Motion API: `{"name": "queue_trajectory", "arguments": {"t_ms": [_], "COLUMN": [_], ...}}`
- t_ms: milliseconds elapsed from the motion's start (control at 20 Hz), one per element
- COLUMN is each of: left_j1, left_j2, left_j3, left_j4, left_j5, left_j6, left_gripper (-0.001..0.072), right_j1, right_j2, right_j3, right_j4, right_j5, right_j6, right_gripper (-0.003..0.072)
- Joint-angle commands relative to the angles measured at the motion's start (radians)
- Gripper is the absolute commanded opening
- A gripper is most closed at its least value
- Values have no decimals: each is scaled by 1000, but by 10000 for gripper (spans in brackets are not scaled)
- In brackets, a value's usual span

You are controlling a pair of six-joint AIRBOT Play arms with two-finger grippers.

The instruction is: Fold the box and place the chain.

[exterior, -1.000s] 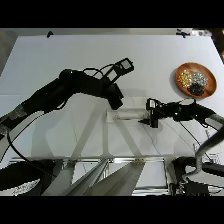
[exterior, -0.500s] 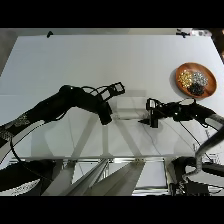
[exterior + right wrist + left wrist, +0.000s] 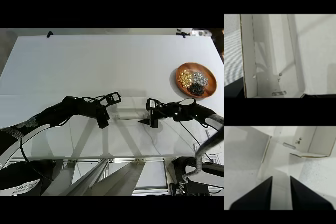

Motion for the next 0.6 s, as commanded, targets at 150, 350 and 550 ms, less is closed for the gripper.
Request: {"name": "queue_trajectory", "arguments": {"t_ms": [150, 350, 550], "left_j1": [-4, -32, -67], "left_j2": [-6, -6, -6], "left_j3": [-5, -5, -5], "left_j4": [40, 37, 29], "left_j5": [-48, -57, -137], "left_j6": [261, 334, 336], "left_gripper": [398, 393, 385], "right_j1": [1, 1, 1], "right_j2": [1, 1, 1], "right_j3": [0, 0, 0], "right_j4": [0, 0, 0], "right_j5": [0, 0, 0], "right_j6": [0, 0, 0], "right_gripper": [335, 335, 335]}}
